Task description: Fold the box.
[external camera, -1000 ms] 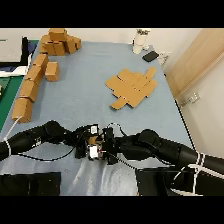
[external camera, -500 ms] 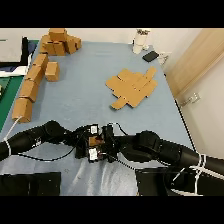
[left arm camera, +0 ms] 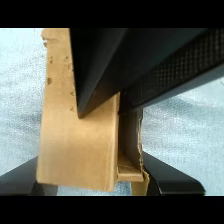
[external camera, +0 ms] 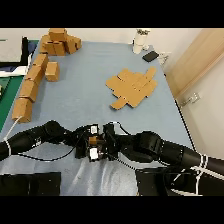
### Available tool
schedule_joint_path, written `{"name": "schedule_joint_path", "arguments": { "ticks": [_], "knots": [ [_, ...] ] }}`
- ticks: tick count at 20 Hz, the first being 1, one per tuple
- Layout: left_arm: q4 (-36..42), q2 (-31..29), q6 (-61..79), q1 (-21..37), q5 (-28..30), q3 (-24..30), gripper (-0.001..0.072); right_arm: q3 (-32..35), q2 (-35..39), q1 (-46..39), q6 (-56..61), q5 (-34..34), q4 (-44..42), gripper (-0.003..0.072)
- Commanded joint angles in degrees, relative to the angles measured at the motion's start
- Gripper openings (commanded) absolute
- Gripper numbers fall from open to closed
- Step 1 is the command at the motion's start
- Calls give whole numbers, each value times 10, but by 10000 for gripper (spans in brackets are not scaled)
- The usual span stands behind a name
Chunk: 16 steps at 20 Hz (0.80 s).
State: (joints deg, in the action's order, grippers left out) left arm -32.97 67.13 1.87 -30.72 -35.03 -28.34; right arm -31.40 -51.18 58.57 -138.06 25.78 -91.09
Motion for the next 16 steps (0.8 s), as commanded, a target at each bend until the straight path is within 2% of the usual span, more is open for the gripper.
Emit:
{"name": "schedule_joint_path", "arguments": {
  "ticks": [1, 6, 12, 13, 14, 16],
  "knots": [
    [0, 0, 0, 0, 0, 0, 389, 1, 0, 1, 6, 7, 6, 210],
    [0, 0, 0, 0, 0, 0, 389, 1, -4, 2, 5, 46, -37, 211],
    [0, 0, 0, 0, 0, 0, 389, 0, -2, 2, 5, 57, -39, 234],
    [0, 0, 0, 0, 0, 0, 389, -1, 9, 1, 6, 57, -39, 302],
    [0, 0, 0, 0, 0, 0, 389, -3, 25, 1, 10, 62, -45, 411],
    [0, 0, 0, 0, 0, 0, 389, -4, 76, 1, 69, 107, -63, 437]
  ]
}}
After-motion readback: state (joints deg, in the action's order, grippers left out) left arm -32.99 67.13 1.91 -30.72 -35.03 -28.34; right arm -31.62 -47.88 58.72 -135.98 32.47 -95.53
